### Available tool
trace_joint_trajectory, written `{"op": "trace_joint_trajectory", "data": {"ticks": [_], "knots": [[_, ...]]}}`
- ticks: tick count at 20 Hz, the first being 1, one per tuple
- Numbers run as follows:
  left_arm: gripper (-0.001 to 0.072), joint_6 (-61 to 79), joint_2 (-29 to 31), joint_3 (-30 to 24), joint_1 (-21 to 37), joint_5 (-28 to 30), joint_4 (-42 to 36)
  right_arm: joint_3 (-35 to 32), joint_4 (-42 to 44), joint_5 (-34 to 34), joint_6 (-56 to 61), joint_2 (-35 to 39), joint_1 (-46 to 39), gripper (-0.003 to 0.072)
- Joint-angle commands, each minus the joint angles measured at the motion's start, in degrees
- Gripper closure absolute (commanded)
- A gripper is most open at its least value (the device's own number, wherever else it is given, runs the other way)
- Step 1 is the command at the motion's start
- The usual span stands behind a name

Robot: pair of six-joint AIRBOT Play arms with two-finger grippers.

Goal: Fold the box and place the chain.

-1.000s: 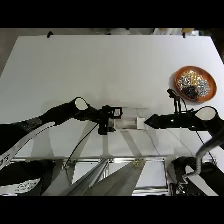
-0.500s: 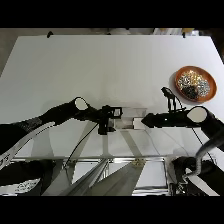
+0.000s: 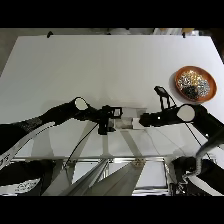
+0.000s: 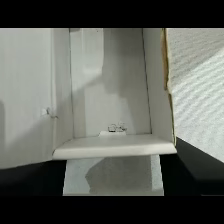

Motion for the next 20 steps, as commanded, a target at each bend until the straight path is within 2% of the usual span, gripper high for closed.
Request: {"op": "trace_joint_trajectory", "data": {"ticks": [1,8,12,15,17,18,20], "knots": [[0.0438,0.0,0.0,0.0,0.0,0.0,0.0,3.5,-5.3,1.6,7.6,-4.5,4.0,0.034],[0.0438,0.0,0.0,0.0,0.0,0.0,0.0,6.5,-14.7,2.3,19.2,-9.1,9.7,0.0316],[0.0438,0.0,0.0,0.0,0.0,0.0,0.0,6.8,-17.3,4.2,23.0,-12.2,11.0,0.0317],[0.0438,0.0,0.0,0.0,0.0,0.0,0.0,7.9,-21.2,4.2,26.8,-13.0,12.3,0.0371],[0.0438,0.0,0.0,0.0,0.0,0.0,0.0,8.7,-22.4,4.2,27.9,-13.0,12.5,0.0381],[0.0438,0.0,0.0,0.0,0.0,0.0,0.0,8.9,-22.4,4.2,28.0,-13.1,12.5,0.0427],[0.0438,0.0,0.0,0.0,0.0,0.0,0.0,8.9,-22.4,4.2,29.8,-13.6,12.6,0.0434]]}}
